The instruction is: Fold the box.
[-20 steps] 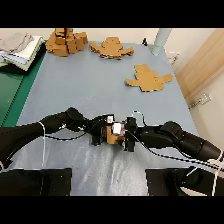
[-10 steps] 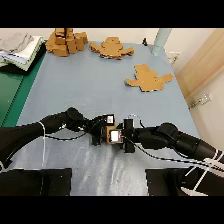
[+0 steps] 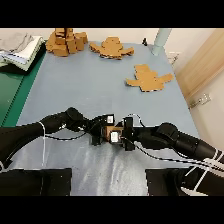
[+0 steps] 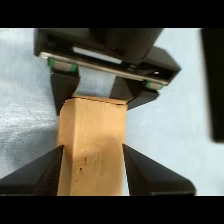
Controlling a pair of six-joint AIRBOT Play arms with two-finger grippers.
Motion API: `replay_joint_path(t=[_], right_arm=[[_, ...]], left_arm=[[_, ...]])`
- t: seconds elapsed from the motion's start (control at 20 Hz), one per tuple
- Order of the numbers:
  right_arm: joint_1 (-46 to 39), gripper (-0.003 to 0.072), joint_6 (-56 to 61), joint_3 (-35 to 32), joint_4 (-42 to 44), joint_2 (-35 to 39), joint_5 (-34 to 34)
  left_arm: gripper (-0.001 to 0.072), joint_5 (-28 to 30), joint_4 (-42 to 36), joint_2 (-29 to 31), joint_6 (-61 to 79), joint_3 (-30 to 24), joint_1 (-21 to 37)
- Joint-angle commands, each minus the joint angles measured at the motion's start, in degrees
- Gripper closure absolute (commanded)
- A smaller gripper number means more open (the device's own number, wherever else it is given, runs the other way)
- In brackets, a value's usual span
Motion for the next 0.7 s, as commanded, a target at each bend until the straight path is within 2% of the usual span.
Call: replay_joint_path(t=[0.0,0.15,0.25,0.35,0.4,0.45,0.5,0.65], right_arm=[[0.02,0.0106,0.02,0.0,-0.59,2.45,0.61],[-0.04,0.0114,0.02,0.0,-0.83,3.58,0.76],[-0.04,0.0184,0.02,0.0,-1.03,3.56,1.55],[-0.17,0.0184,0.02,0.0,-1.11,3.48,2.05],[-0.46,0.0209,0.04,0.0,-1.25,3.45,2.08],[-0.55,0.0348,0.26,0.0,-1.27,3.45,1.9],[-0.52,0.0388,0.68,-0.02,-1.22,3.45,1.79],[-0.46,0.0395,0.94,-0.02,-0.02,3.39,-0.81]], left_arm=[[0.03,0.0,0.02,0.04,0.02,0.02,0.0],[0.03,0.0,0.02,0.04,0.02,0.02,0.0],[0.03,0.0,0.02,0.04,0.02,0.02,0.0],[0.03,0.0,0.02,0.04,0.02,0.02,0.0],[0.03,0.0,0.02,0.04,0.02,0.02,0.0],[0.03,0.0,0.02,0.04,0.02,0.02,0.0],[0.03,0.0,0.02,0.04,0.02,0.02,0.0],[0.03,0.0,0.02,0.04,0.02,0.02,0.0]])
